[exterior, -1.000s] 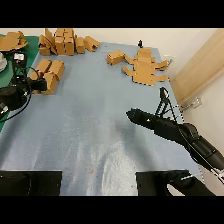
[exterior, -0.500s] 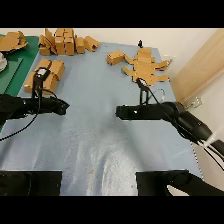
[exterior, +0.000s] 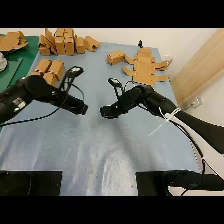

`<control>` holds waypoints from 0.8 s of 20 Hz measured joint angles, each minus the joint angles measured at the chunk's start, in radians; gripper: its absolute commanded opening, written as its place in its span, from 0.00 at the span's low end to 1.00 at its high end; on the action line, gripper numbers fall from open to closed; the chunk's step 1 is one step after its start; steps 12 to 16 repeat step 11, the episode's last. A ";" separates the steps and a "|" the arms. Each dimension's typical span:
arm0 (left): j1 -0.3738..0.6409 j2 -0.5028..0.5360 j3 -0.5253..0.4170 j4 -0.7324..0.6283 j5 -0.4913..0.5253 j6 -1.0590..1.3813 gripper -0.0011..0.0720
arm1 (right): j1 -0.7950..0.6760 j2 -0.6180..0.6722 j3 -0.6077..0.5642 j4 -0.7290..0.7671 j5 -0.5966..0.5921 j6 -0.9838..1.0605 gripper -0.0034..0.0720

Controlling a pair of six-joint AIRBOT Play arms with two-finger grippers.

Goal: Fold the box.

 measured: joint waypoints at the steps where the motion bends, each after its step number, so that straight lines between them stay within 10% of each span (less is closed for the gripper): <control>1: -0.016 -0.036 0.019 -0.003 -0.006 -0.014 0.03 | 0.004 -0.008 0.005 -0.008 -0.009 -0.001 0.05; 16: -0.064 -0.192 0.071 -0.029 -0.009 -0.057 0.03 | 0.010 -0.026 0.018 -0.021 -0.074 -0.004 0.05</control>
